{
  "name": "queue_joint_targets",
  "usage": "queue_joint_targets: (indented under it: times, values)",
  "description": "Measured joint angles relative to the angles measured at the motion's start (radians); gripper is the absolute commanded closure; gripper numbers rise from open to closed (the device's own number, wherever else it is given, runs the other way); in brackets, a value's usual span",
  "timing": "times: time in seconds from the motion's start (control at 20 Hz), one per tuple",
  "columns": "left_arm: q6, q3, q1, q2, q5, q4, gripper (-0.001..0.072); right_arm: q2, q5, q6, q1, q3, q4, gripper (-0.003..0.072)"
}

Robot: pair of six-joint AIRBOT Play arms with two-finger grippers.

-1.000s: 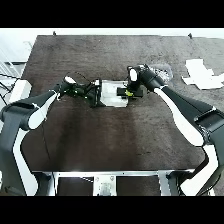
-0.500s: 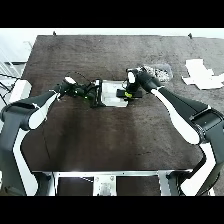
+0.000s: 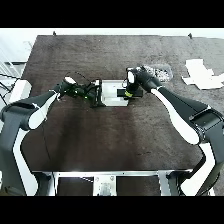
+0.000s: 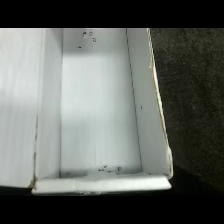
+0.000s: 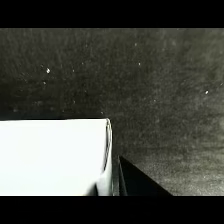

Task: Fold the box and place the chain.

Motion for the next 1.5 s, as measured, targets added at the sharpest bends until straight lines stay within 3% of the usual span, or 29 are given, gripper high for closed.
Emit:
queue_joint_targets:
  times: [0.1, 0.2, 0.4, 0.55, 0.85, 0.9, 0.95, 1.15, 1.2, 1.3, 1.5]
  values:
    - [0.0, 0.0, 0.0, 0.0, 0.0, 0.0, 0.0087, 0.0, 0.005, -0.001, 0.0, 0.013, 0.0, 0.0511]
    - [0.0, 0.0, 0.0, 0.0, 0.0, 0.0, 0.0087, 0.001, 0.007, 0.0, -0.001, 0.021, -0.004, 0.037]
    - [0.0, 0.0, 0.0, 0.0, -0.002, 0.002, 0.0088, 0.001, 0.016, -0.001, 0.0, 0.027, 0.001, 0.0368]
    - [0.0, 0.0, 0.0, 0.0, -0.001, 0.002, 0.0088, 0.004, 0.024, -0.002, 0.001, 0.028, 0.01, 0.0294]
    - [0.0, 0.0, 0.0, 0.0, -0.001, 0.001, 0.0087, 0.017, 0.034, -0.014, 0.006, 0.029, 0.029, 0.0297]
    - [0.0, 0.0, 0.0, 0.0, -0.001, 0.001, 0.0087, 0.017, 0.035, -0.018, 0.007, 0.028, 0.029, 0.0323]
    - [0.0, 0.0, 0.0, 0.0, -0.001, 0.001, 0.0087, 0.018, 0.035, -0.019, 0.007, 0.028, 0.03, 0.0404]
    - [0.0, 0.0, 0.0, 0.0, -0.001, 0.001, 0.0087, 0.011, 0.037, -0.023, 0.006, 0.025, 0.01, 0.0427]
    - [0.0, 0.0, 0.0, 0.0, -0.001, 0.001, 0.0088, 0.002, 0.037, -0.023, 0.004, 0.024, 0.009, 0.0474]
    - [0.0, 0.0, 0.0, 0.0, 0.0, 0.0, 0.0087, -0.015, 0.034, -0.024, 0.0, 0.025, 0.013, 0.067]
    - [0.0, 0.0, 0.0, 0.0, 0.001, 0.0, 0.0087, -0.031, 0.044, -0.026, 0.005, 0.044, -0.003, 0.0672]
